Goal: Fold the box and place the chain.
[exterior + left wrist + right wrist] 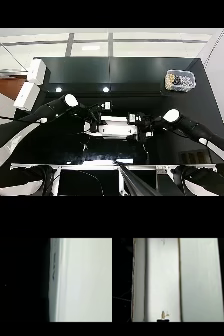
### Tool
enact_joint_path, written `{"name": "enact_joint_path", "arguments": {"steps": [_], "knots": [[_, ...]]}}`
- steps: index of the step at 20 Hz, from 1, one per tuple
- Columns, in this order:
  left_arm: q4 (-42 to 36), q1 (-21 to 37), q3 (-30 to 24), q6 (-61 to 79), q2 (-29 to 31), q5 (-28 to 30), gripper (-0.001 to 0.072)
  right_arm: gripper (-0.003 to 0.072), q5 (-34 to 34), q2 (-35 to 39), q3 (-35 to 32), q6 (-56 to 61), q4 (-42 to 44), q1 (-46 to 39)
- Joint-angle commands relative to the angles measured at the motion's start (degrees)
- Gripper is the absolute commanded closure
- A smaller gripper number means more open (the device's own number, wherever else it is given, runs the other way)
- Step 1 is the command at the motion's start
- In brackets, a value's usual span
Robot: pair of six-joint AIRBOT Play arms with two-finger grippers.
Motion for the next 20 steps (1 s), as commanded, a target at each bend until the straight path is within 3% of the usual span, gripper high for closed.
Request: {"name": "enact_joint_path", "arguments": {"steps": [1,20], "knots": [[0.0,0.0,0.1,0.0,0.0,0.2,0.068,-0.002,-1.2,-1.8,0.0,-0.5,-0.4,0.0],[0.0,0.0,0.1,0.0,0.0,0.7,0.0681,-0.0019,-2.5,-2.6,0.0,0.8,-0.5,-0.1]]}}
